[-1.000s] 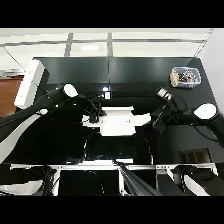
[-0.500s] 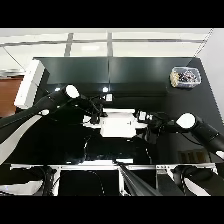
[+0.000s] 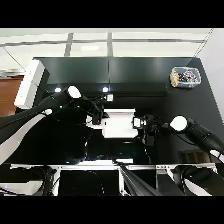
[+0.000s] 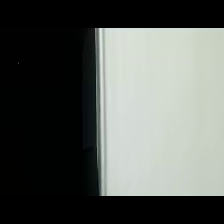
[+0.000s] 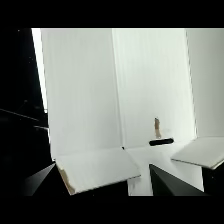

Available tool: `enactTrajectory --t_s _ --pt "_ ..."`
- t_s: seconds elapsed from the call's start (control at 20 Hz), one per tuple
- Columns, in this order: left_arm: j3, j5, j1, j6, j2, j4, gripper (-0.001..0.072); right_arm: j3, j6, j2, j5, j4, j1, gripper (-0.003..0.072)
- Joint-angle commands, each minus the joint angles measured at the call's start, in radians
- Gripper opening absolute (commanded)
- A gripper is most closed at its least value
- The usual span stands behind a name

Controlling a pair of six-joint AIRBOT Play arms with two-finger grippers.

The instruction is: Fold the box and place the chain.

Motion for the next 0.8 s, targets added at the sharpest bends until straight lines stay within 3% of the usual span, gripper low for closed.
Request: enactTrajectory --t_s 0.0,0.1,0.3,0.75 --pt "-0.001 -0.003 0.000 0.000 -0.005 0.008 0.0028 0.000 -0.004 -0.014 -0.095 0.122 0.010 0.0682" --pt "0.000 -0.003 0.000 0.000 -0.005 0.008 0.0028 0.006 -0.005 -0.014 -0.137 0.161 0.010 0.0682" --pt "0.000 -0.003 0.000 0.000 -0.005 0.008 0.0028 0.066 -0.008 -0.013 -0.100 0.049 0.008 0.0682" --pt "0.000 -0.003 0.000 0.000 -0.005 0.008 0.0028 0.093 -0.041 -0.015 -0.145 0.108 -0.021 0.0681"
